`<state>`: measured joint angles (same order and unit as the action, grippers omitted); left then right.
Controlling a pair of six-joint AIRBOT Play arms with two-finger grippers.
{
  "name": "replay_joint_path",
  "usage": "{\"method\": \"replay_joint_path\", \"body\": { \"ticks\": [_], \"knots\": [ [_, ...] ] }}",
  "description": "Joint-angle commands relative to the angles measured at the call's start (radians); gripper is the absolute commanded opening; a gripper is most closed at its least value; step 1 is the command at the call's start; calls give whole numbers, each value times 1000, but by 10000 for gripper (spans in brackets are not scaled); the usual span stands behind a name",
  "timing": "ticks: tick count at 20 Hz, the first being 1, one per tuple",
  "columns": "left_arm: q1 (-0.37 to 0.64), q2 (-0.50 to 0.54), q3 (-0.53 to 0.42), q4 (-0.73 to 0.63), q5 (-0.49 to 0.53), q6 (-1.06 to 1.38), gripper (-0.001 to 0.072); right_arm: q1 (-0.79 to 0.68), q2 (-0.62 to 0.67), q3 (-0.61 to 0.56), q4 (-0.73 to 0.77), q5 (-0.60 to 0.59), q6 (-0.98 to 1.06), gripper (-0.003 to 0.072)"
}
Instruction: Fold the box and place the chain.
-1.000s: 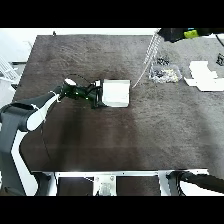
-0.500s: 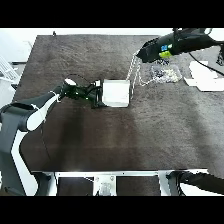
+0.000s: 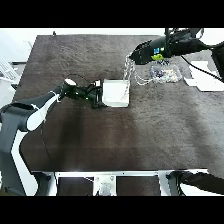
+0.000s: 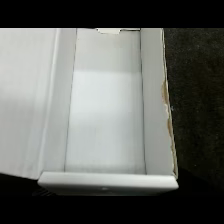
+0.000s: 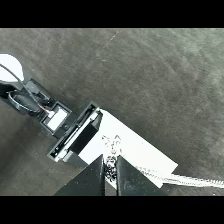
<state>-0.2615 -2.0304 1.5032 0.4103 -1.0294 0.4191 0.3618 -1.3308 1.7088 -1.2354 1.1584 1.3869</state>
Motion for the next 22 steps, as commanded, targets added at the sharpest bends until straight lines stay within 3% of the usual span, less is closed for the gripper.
{"method": "replay_joint_path", "body": {
  "ticks": [1,4,13,18,19,20,21,22],
  "knots": [
    [0,1,0,0,1,0,240,14,-15,-13,13,-14,0,19],
    [0,1,0,0,0,0,240,21,-42,-72,24,-35,0,18],
    [0,1,0,0,0,0,239,24,-117,-349,139,-254,-12,18],
    [0,1,0,0,0,0,239,26,-207,-378,140,-278,-11,21],
    [0,1,0,0,0,0,239,26,-216,-378,140,-290,-11,121],
    [0,1,0,0,0,0,239,26,-217,-378,140,-296,-11,277],
    [0,1,0,0,0,0,240,26,-214,-376,140,-295,-12,355],
    [0,1,0,0,0,0,239,25,-206,-374,139,-295,-16,361]
  ]
}}
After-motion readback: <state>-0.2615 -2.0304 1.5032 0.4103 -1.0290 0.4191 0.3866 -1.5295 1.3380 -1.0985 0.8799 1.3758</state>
